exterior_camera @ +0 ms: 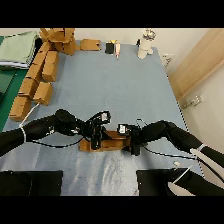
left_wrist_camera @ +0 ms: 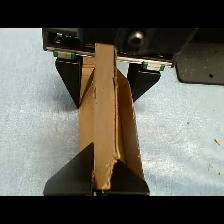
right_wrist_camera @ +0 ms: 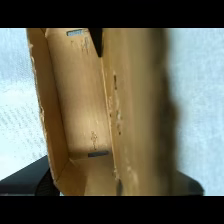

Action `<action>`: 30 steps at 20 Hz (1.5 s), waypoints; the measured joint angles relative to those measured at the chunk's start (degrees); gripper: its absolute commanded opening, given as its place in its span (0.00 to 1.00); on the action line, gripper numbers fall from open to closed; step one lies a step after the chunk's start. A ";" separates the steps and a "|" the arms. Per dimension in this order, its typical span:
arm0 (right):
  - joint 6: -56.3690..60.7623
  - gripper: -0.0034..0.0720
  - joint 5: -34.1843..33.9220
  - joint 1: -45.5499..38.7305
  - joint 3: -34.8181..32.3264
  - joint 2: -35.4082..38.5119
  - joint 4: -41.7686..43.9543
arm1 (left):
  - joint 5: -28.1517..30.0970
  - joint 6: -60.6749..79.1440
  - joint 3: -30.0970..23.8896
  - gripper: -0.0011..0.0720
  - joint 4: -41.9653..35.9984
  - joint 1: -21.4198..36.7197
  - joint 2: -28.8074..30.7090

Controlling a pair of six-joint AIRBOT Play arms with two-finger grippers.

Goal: Fold the box.

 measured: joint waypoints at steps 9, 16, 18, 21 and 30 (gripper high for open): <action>0.00 0.72 -0.02 0.00 0.00 0.00 0.04 | 0.07 0.00 -0.02 0.03 -1.05 0.00 0.00; 0.00 0.72 -0.04 0.02 0.00 0.00 0.07 | 0.09 0.00 -0.02 0.03 -1.44 0.00 0.00; 0.00 0.72 -0.04 0.02 0.00 0.00 0.07 | 1.07 -1.46 -0.02 0.58 -1.51 0.00 -0.02; 0.02 0.72 -0.07 0.02 0.00 -0.02 0.13 | 2.73 -6.47 -0.02 0.68 -1.38 0.02 0.22; 0.00 0.72 -0.15 0.02 0.00 -0.02 0.09 | -0.20 -39.04 -0.02 0.49 19.23 6.43 10.86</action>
